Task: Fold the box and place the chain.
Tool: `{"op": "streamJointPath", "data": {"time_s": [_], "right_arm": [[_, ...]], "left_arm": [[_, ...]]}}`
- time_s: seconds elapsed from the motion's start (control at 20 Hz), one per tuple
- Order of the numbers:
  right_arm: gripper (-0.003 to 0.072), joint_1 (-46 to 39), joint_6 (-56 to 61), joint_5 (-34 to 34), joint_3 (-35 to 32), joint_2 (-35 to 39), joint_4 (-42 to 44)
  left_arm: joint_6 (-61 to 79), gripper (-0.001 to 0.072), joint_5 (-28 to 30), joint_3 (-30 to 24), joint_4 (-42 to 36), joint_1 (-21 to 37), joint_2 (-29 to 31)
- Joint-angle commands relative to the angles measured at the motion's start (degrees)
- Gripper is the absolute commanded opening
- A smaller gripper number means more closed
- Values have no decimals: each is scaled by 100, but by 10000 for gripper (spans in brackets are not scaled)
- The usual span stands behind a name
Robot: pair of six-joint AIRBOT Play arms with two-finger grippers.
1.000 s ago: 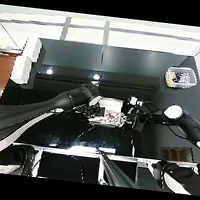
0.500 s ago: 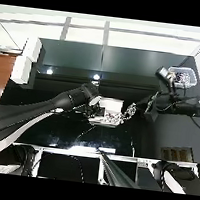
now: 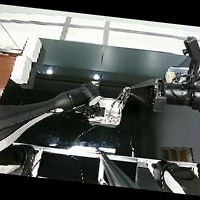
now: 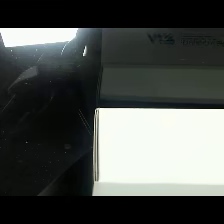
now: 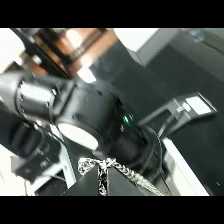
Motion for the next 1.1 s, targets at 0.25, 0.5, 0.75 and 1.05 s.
{"op": "streamJointPath", "data": {"time_s": [0.25,0.5,0.75,1.05], "right_arm": [[22,938,695,-1447,-1113,-752,-1266],[684,503,1023,-1261,-1093,-887,-2177],[708,-286,245,-1062,-1469,-868,-3694],[705,741,-3869,-2909,-2640,-911,-2693]], "left_arm": [[0,32,0,-2,2,-2,0],[2,31,0,-2,2,-2,0],[0,31,0,-2,2,0,0],[0,31,4,-2,2,-2,0]]}}
